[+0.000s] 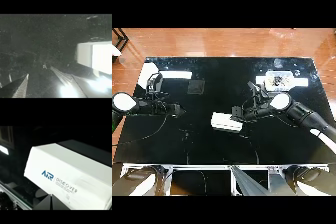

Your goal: Fold the box and place the chain.

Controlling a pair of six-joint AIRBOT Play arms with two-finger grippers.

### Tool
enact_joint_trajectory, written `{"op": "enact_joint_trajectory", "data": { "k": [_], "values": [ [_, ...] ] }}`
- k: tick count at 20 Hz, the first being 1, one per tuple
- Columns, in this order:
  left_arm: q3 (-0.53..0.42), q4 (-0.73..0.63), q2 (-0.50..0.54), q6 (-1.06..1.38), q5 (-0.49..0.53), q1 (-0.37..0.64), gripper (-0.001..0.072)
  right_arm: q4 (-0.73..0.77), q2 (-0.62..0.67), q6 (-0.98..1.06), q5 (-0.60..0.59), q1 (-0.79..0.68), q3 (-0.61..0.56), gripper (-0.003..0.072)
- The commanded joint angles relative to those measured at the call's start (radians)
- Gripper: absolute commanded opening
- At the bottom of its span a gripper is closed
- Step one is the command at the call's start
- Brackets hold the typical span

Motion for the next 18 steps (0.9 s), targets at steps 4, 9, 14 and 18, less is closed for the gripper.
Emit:
{"op": "enact_joint_trajectory", "data": {
  "k": [4, 9, 14, 18],
  "values": [
    [0.001, -0.009, 0.000, 0.000, -0.005, -0.003, 0.0639, 0.004, -0.017, 0.025, -0.032, 0.002, -0.024, 0.0020],
    [0.001, -0.011, 0.000, 0.000, -0.005, -0.027, 0.0639, -0.021, -0.017, 0.041, -0.017, 0.001, -0.024, 0.0020],
    [0.001, -0.011, 0.000, 0.000, -0.005, -0.026, 0.0639, -0.023, -0.018, 0.041, -0.013, 0.002, -0.025, 0.0020],
    [0.001, -0.011, 0.000, 0.000, -0.005, -0.026, 0.0639, -0.021, -0.064, 0.042, -0.006, 0.006, -0.032, 0.0020]
  ]
}}
